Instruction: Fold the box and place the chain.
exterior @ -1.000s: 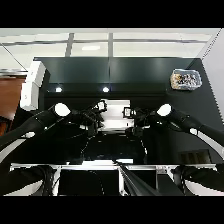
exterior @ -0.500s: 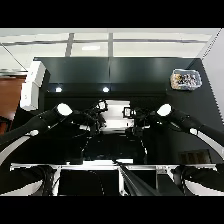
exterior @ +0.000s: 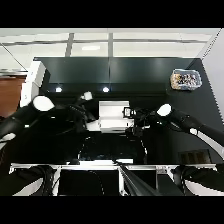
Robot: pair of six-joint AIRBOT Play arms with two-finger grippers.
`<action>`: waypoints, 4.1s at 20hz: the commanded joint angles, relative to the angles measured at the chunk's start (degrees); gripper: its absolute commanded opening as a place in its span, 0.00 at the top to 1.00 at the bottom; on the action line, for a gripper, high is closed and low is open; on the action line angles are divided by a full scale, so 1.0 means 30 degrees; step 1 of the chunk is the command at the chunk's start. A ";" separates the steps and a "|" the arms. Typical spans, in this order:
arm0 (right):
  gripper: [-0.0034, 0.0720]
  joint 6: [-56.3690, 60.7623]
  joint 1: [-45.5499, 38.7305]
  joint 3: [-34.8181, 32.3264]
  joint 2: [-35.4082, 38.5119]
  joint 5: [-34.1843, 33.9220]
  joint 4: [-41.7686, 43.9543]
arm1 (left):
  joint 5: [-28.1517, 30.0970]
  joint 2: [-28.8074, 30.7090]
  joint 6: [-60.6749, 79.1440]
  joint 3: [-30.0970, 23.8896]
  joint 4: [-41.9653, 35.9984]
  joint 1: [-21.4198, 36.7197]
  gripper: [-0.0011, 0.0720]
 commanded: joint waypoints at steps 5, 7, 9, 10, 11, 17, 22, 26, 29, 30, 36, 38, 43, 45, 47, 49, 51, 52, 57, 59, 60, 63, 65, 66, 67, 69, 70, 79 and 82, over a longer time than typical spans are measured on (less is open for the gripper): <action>0.86 0.0000 0.0000 0.0000 -0.0015 0.0007 0.0000 | -0.4022 0.0452 -1.9409 -0.0678 0.5639 0.7803 0.95; 0.86 0.0000 0.0000 0.0000 -0.0015 0.0015 0.0000 | -0.4320 -0.0729 -1.8739 -0.1180 0.3118 0.9165 0.95; 0.86 -0.0007 0.0000 0.0000 -0.0015 0.0015 0.0000 | -0.4284 -0.2229 -1.7245 -0.1552 0.0641 0.9420 0.95; 0.86 0.0000 0.0000 0.0000 -0.0015 0.0015 0.0007 | -0.4320 -0.3024 -1.6334 -0.1690 -0.0903 0.9209 0.95; 0.86 0.0000 0.0000 0.0000 -0.0015 0.0007 0.0000 | -0.4291 -0.3891 -1.5416 -0.1770 -0.2426 0.8772 0.95; 0.86 0.0000 0.0000 0.0000 -0.0015 0.0015 0.0000 | -0.2565 -0.6419 -1.4571 -0.0415 -0.3738 0.3789 0.95; 0.86 0.0000 0.0000 0.0000 -0.0015 0.0015 0.0000 | -0.3752 -0.6615 -1.1803 0.0969 -0.5275 0.3563 0.95; 0.86 0.0000 0.0000 0.0000 -0.0015 0.0015 0.0000 | -0.5406 -0.6594 -1.1846 0.2091 -0.5297 0.3599 0.33; 0.86 0.0000 0.0000 0.0000 -0.0015 0.0007 0.0007 | -0.6215 -0.6594 -1.2036 0.2965 -0.5326 0.3424 0.01; 0.86 0.0000 0.0000 0.0000 -0.0015 0.0015 0.0000 | -0.6317 -0.6594 -1.2014 0.3111 -0.5304 0.3104 0.03; 0.86 0.0000 0.0000 0.0000 -0.0015 0.0007 0.0007 | -0.5129 -0.6601 -1.1978 0.3184 -0.5129 0.0729 0.32; 0.86 0.0007 0.0000 0.0000 -0.0015 0.0007 0.0000 | -0.5107 -0.6594 -1.2072 0.3184 -0.5085 0.0656 0.32; 0.86 0.0007 0.0000 0.0000 -0.0015 0.0007 0.0000 | -0.3810 -0.6535 -1.5220 0.3228 -0.3045 0.0146 0.32; 0.86 0.0007 0.0000 0.0000 -0.0015 0.0007 0.0007 | -0.3249 -0.6492 -1.7041 0.3606 -0.1056 -0.0561 0.32; 0.86 0.0007 0.0000 0.0000 -0.0015 0.0007 0.0000 | -0.3016 -0.6492 -1.8127 0.4255 0.0430 -0.1173 0.32; 0.86 0.0007 0.0000 0.0000 -0.0015 0.0007 0.0007 | -0.2608 -0.6492 -1.9285 0.4830 0.1457 -0.1683 0.32; 0.86 0.0007 0.0000 0.0000 -0.0015 0.0007 0.0007 | -0.1836 -0.6492 -2.0728 0.5151 0.2630 -0.2463 0.32; 0.86 0.0007 0.0000 0.0000 -0.0015 0.0007 0.0000 | -0.1450 -0.6499 -2.1544 0.5224 0.3249 -0.2892 0.32; 0.86 0.0015 0.0000 0.0000 -0.0015 0.0000 0.0000 | -0.0998 -0.6506 -2.7154 0.5238 0.7133 -0.5034 0.32; 0.86 0.0015 0.0000 0.0000 -0.0015 0.0000 0.0000 | -0.0991 -0.6521 -2.9143 0.5297 0.8743 -0.5901 0.32; 0.86 0.0015 0.0000 0.0000 -0.0015 0.0000 0.0000 | -0.1158 -0.6564 -2.9929 0.5450 0.9340 -0.6258 0.32; 0.86 0.0015 0.0000 0.0000 -0.0015 0.0007 0.0000 | -0.2353 -0.7067 -3.1897 0.6564 1.1198 -0.7227 0.32; 0.86 0.0015 0.0000 0.0000 -0.0015 0.0007 0.0000 | -0.3053 -0.7723 -3.2844 0.7461 1.2225 -0.7847 0.32; 0.86 0.0007 0.0000 0.0000 -0.0015 0.0007 0.0000 | -0.3315 -0.8014 -3.3405 0.7825 1.2327 -0.8094 0.32; 0.86 0.0007 0.0000 0.0000 -0.0015 0.0007 0.0000 | -0.3381 -0.8182 -3.3878 0.7985 1.2247 -0.8269 0.32; 0.86 0.0015 0.0000 0.0000 -0.0015 0.0007 0.0000 | -0.3483 -0.8320 -3.5102 0.7992 1.2342 -0.8400 0.32; 0.86 0.0007 0.0000 0.0000 -0.0015 0.0007 0.0000 | -0.3606 -0.8393 -3.5459 0.7992 1.2349 -0.8378 0.32; 0.86 0.0015 0.0000 0.0000 -0.0015 0.0007 0.0000 | -0.3891 -0.8786 -3.6035 0.8298 1.2298 -0.8677 0.80; 0.86 0.0007 0.0000 0.0000 -0.0015 0.0007 0.0000 | -0.3905 -0.8786 -3.6035 0.8298 1.2335 -0.8677 0.80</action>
